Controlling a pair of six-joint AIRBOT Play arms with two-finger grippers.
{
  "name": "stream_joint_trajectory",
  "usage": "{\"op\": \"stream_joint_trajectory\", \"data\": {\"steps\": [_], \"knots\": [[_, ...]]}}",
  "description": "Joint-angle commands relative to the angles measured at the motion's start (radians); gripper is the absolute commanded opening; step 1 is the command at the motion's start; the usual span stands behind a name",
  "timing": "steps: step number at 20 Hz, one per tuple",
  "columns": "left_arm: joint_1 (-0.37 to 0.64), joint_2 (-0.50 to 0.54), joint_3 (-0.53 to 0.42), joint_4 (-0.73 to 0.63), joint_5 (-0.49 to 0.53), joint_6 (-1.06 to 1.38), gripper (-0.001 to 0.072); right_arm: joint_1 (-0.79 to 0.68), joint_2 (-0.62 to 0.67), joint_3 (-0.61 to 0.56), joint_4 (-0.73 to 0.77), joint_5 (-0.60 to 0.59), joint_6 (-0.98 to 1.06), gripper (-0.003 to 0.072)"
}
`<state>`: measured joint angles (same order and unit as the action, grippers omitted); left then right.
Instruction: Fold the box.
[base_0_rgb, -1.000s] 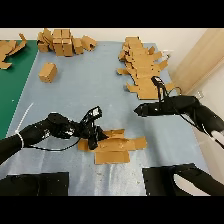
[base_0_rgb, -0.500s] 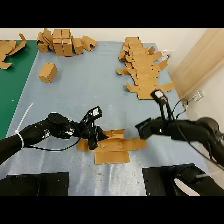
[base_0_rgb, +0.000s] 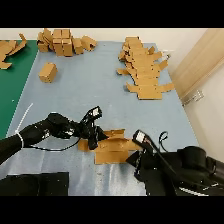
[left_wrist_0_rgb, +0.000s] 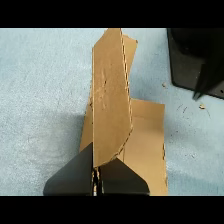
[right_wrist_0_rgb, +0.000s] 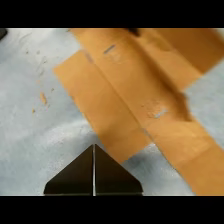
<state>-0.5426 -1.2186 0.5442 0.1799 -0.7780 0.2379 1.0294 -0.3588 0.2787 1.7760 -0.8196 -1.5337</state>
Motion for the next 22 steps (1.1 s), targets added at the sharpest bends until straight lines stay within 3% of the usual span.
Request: {"op": "stream_joint_trajectory", "data": {"steps": [1, 2, 3, 4, 5, 7, 10, 11, 12, 14, 19, 22], "knots": [[0.000, 0.001, 0.001, 0.000, 0.000, 0.000, 0.0013, 0.185, -0.048, -0.038, -0.208, 0.124, 0.113, 0.0003], [0.000, 0.001, 0.001, 0.000, 0.000, 0.000, 0.0014, 0.196, -0.080, -0.035, -0.265, 0.142, 0.113, 0.0004], [0.000, 0.001, 0.001, 0.000, 0.001, 0.000, 0.0014, 0.198, -0.113, -0.033, -0.322, 0.155, 0.113, 0.0065], [0.000, 0.001, 0.001, 0.000, 0.001, 0.000, 0.0014, 0.198, -0.149, -0.033, -0.409, 0.169, 0.112, 0.0304], [0.000, 0.001, 0.001, 0.000, 0.000, 0.000, 0.0014, 0.198, -0.185, -0.033, -0.492, 0.165, 0.112, 0.0446], [0.000, 0.001, 0.001, 0.000, 0.000, 0.000, 0.0014, 0.198, -0.243, -0.033, -0.580, 0.154, 0.112, 0.0446], [0.000, 0.001, 0.001, 0.000, 0.001, 0.000, 0.0014, 0.203, -0.307, -0.032, -0.593, 0.195, 0.084, 0.0448], [0.000, 0.001, 0.001, 0.000, 0.000, 0.000, 0.0014, 0.208, -0.321, -0.032, -0.593, 0.215, 0.085, 0.0468], [0.000, 0.001, 0.001, 0.000, 0.000, 0.000, 0.0014, 0.212, -0.328, -0.032, -0.594, 0.230, 0.084, 0.0541], [0.000, 0.001, 0.001, 0.000, 0.001, 0.000, 0.0014, 0.213, -0.325, -0.028, -0.589, 0.254, 0.084, 0.0541], [0.000, 0.001, 0.001, 0.000, 0.000, 0.000, 0.0014, 0.233, -0.289, -0.009, -0.400, 0.251, -0.031, 0.0541], [0.000, 0.001, 0.001, 0.000, 0.001, 0.000, 0.0014, 0.246, -0.293, -0.008, -0.422, 0.248, -0.038, 0.0541]]}}
